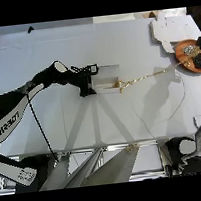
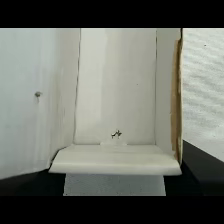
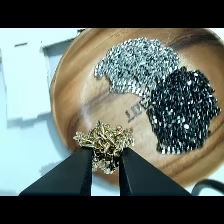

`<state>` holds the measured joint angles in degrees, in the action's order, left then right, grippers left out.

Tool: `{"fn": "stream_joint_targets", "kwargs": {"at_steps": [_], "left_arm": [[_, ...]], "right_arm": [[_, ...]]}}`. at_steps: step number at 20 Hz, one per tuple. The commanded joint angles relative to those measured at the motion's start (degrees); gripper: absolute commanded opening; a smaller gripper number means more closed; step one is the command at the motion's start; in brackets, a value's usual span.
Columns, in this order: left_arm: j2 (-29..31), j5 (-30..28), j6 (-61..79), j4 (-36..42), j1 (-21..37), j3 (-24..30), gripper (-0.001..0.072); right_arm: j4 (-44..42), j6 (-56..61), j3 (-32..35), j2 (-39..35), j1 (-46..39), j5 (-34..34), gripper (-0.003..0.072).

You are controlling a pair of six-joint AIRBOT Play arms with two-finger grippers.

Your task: Fold the box and place the chain.

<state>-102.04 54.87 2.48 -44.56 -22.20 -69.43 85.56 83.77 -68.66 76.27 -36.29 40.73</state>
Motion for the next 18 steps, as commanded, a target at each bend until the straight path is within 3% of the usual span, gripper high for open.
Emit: {"fn": "stream_joint_targets", "kwargs": {"at_steps": [1,7,18], "left_arm": [[0.0,0.0,0.0,0.0,0.0,0.0,0.0213],[0.0,0.0,0.0,0.0,0.0,0.0,0.0213],[0.0,0.0,0.0,0.0,0.0,0.0,0.0213]], "right_arm": [[-0.1,-3.3,0.0,-4.3,1.6,10.4,0.0014],[-0.1,-3.3,0.0,-6.5,12.5,19.6,0.0014],[-0.3,-1.0,0.0,-6.5,37.0,23.5,0.0014]]}}
